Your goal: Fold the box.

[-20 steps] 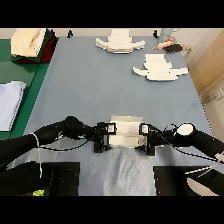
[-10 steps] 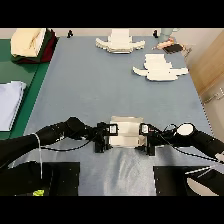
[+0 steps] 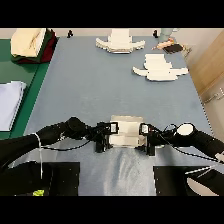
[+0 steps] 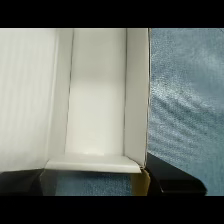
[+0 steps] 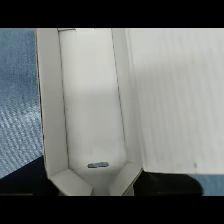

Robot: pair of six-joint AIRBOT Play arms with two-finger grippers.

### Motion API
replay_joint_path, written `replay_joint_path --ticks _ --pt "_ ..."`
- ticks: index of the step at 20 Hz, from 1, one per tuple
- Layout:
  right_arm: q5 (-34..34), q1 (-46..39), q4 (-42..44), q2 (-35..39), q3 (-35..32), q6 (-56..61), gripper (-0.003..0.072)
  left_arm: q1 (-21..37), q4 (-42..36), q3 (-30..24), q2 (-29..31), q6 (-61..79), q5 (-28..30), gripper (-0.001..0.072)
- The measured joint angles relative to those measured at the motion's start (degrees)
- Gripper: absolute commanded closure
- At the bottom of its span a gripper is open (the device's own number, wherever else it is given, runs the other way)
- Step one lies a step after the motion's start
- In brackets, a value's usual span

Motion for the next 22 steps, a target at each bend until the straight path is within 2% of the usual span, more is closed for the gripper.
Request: replay_joint_path --ticks 4,5,6,7,22 --pt "0.00 0.00 0.00 0.00 0.00 0.00 0.0176 0.04 0.26 0.00 0.00 -0.42 0.09 0.0126" --pt "0.00 0.00 0.00 0.00 0.00 0.00 0.0175 0.04 0.42 0.00 0.00 -0.55 0.00 0.0108" --pt "0.00 0.00 0.00 0.00 0.00 0.00 0.0175 0.04 0.57 0.04 0.00 -0.57 -0.13 0.0040" --pt "0.00 0.00 0.00 0.00 0.00 0.00 0.0176 0.07 0.66 0.04 0.00 -0.59 -0.17 0.0009" --pt "0.00 0.00 0.00 0.00 0.00 0.00 0.0176 0.11 -0.02 0.28 1.73 0.74 -0.92 0.0009"
